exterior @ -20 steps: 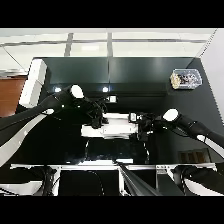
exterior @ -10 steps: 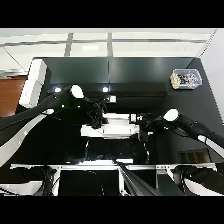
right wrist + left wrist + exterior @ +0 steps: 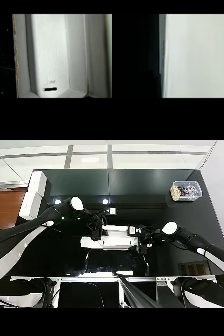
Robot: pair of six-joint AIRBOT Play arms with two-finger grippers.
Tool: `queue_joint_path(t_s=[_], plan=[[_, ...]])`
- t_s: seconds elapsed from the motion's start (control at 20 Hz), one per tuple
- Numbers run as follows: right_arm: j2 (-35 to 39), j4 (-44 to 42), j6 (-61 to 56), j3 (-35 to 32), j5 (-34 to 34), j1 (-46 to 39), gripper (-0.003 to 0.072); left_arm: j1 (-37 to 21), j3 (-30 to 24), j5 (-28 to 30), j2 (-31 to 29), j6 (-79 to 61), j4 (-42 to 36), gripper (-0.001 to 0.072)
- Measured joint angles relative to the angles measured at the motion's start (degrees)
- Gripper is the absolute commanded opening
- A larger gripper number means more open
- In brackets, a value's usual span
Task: Fold the box and place the chain.
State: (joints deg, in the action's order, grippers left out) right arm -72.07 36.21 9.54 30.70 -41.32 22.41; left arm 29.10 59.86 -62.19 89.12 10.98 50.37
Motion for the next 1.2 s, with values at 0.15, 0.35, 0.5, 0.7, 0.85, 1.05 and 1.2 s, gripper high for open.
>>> queue_joint_path(t_s=[0.15,0.35,0.5,0.7,0.85,1.05,1.2], plan=[[0.00,0.13,-0.33,0.00,0.44,0.04,0.0621,0.00,0.00,0.00,0.00,0.02,-0.02,0.0025],[-0.04,0.20,-0.68,0.00,0.96,0.07,0.0472,0.00,0.07,0.13,-0.02,0.04,-0.02,0.0137],[-0.07,0.15,-0.85,0.00,1.38,0.07,0.0471,-0.20,0.90,-1.75,-0.15,0.37,0.35,0.0660],[-0.04,0.22,-0.81,0.00,1.33,0.07,0.0471,-1.92,4.02,-6.51,-1.57,9.68,4.85,0.0694],[-0.07,0.87,-0.79,0.00,1.18,0.07,0.0425,-4.92,5.38,-10.93,-5.09,18.29,11.72,0.0680],[-0.07,1.60,-0.66,0.00,1.14,0.11,0.0249,-10.99,3.54,-16.35,-11.63,30.77,14.88,0.0020],[-0.07,1.81,-0.57,0.00,1.07,0.11,0.0249,-14.12,-4.22,-18.78,-16.74,34.01,7.43,0.0024]])
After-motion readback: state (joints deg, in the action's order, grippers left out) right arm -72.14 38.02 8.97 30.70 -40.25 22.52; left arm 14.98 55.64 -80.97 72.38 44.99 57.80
